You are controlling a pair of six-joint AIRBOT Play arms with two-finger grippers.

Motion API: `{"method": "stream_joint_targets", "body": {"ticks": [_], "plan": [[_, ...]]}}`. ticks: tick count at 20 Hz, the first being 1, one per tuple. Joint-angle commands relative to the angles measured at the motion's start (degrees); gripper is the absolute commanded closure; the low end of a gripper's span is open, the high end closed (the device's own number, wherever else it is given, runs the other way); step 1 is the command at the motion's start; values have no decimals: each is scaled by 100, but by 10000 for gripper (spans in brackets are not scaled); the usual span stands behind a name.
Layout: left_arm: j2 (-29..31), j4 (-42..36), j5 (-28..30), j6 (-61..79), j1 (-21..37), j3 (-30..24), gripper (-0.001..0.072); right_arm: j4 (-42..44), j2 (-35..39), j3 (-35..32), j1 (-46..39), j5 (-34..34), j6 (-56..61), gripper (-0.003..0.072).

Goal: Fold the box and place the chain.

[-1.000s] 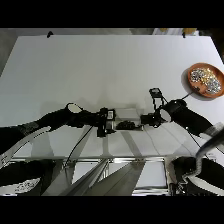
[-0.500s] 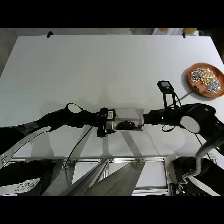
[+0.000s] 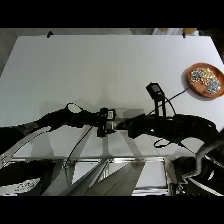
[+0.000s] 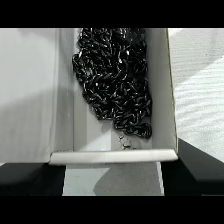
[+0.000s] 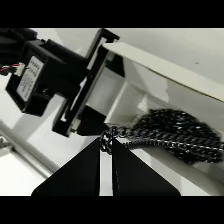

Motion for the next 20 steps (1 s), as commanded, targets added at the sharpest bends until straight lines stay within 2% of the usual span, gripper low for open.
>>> {"method": "stream_joint_targets", "body": {"ticks": [1, 5, 7, 10, 15, 17, 19, 20], "plan": [[2, 0, 2, 2, 4, 4, 434, 72, -374, 4, 280, -245, 55, 671], [2, 0, 2, 2, 4, 4, 434, 44, -940, 7, 280, -251, 48, 660], [2, 0, 0, 2, 4, 4, 434, 28, -1019, 15, 258, -275, 44, 477], [2, 0, 2, 2, 4, 4, 434, -122, -1012, 334, -157, 175, 28, 477], [2, 0, 2, 2, 4, 4, 434, -1130, -994, 1038, -1515, 1097, 28, 496], [2, 0, 2, 2, 4, 4, 434, -1534, -1043, 1040, -2055, 1298, 28, 592], [2, 0, 0, 2, 4, 4, 434, -1891, -1213, 1032, -2470, 1641, 28, 650], [2, 0, 2, 2, 4, 4, 434, -2031, -1357, 1027, -2608, 1803, 28, 651]]}}
